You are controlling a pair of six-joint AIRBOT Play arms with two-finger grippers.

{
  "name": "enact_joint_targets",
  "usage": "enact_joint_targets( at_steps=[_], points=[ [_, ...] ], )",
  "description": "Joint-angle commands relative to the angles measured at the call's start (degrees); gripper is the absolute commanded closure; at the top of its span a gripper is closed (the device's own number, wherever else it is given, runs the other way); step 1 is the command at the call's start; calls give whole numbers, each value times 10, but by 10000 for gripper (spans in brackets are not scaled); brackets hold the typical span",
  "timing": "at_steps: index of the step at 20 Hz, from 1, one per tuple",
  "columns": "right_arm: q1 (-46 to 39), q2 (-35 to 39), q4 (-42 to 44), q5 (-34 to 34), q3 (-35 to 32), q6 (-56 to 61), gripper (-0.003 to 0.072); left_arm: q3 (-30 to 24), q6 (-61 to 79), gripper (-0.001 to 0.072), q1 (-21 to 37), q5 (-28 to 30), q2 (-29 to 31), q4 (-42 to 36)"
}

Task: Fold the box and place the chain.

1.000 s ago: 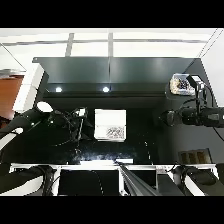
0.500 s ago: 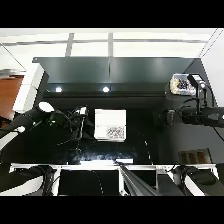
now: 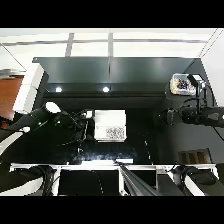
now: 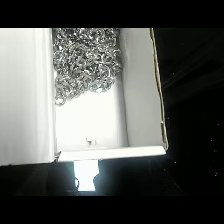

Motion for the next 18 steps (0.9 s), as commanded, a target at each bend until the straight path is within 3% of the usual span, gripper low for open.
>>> enact_joint_targets(
  at_steps=[1, 7, 12, 16, 18],
  points=[
    [0, 0, 0, 1, 0, 0, -29, 1, -7, 17, -5, 8, -1, 3],
    [0, 0, 0, -2, 0, 0, -29, 1, -8, 21, -5, 11, -1, 3],
    [0, -2, 0, -19, -1, 0, -29, 1, -8, 229, -6, 11, -1, 4],
    [8, -30, 21, -54, -1, 0, -29, 1, -8, 231, -6, 11, -1, 4],
    [35, -68, 51, -100, 3, -11, -29, 1, -8, 304, -6, 11, -1, 4]
  ],
)
